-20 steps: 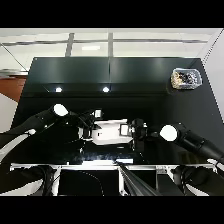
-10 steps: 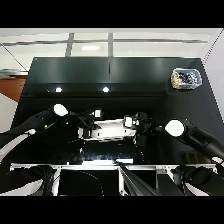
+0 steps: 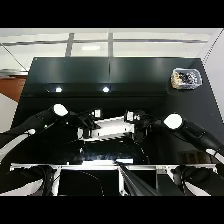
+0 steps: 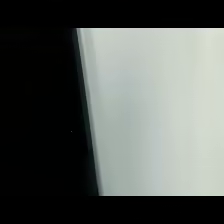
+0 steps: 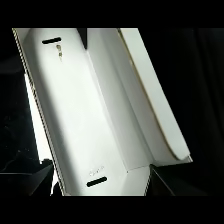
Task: Fold the box and place the chain.
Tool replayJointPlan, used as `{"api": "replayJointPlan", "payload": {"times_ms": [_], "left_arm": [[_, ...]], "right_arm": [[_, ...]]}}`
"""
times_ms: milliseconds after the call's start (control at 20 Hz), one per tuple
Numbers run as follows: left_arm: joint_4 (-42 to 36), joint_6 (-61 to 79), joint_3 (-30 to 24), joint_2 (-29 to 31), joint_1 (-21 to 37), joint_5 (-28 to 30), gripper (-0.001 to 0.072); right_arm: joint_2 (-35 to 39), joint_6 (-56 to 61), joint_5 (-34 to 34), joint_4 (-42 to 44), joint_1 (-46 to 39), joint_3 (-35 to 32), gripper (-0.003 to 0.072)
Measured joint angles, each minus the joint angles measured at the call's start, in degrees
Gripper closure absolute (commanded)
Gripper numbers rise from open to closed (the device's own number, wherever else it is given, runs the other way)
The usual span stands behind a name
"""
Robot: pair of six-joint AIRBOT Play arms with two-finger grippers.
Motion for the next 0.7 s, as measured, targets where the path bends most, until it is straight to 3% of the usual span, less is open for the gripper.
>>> {"api": "replayJointPlan", "payload": {"times_ms": [700], "left_arm": [[0.0, 0.1, 0.0, 0.0, 0.0, 0.0, 0.0682]], "right_arm": [[0.3, -4.5, 1.1, 3.8, -1.9, 0.0, -0.0007]]}}
